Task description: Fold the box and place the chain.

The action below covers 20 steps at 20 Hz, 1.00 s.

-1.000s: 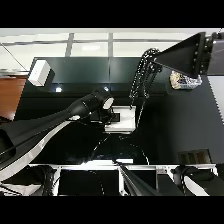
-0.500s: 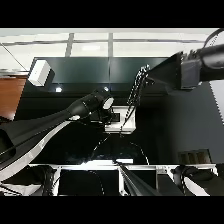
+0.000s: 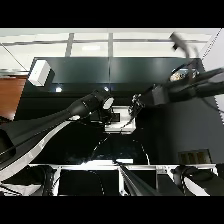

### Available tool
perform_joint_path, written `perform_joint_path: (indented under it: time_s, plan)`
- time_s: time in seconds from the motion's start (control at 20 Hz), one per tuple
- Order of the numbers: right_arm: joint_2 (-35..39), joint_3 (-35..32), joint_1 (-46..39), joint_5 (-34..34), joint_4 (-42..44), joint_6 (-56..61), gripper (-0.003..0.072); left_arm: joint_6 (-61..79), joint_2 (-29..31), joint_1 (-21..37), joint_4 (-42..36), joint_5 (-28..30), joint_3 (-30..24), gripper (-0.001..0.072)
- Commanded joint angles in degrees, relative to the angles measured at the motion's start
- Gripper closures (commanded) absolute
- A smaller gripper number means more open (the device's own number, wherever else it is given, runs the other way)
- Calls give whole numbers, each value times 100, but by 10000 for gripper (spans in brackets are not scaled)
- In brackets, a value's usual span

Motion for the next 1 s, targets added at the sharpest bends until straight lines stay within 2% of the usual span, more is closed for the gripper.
perform_joint_path:
  time_s: [0.0, 0.2, 0.65, 0.8, 0.95]
  plan:
    - [-2, -841, 131, -621, 20, -2, 673, 2, 2, -2, 4, 2, 4, 681]
    - [-2, -1414, 140, -820, -245, 0, 672, 2, 2, -2, 2, 2, 4, 680]
    - [0, -1440, 140, -850, -240, -2, 672, 2, 2, -2, 2, 2, 4, 681]
    - [-2, -1440, 142, -1078, -90, -2, 671, 2, 2, -2, 2, 2, 4, 680]
    - [-26, -1443, 144, -1220, -492, 20, 672, 2, 2, -2, 2, 4, 4, 680]
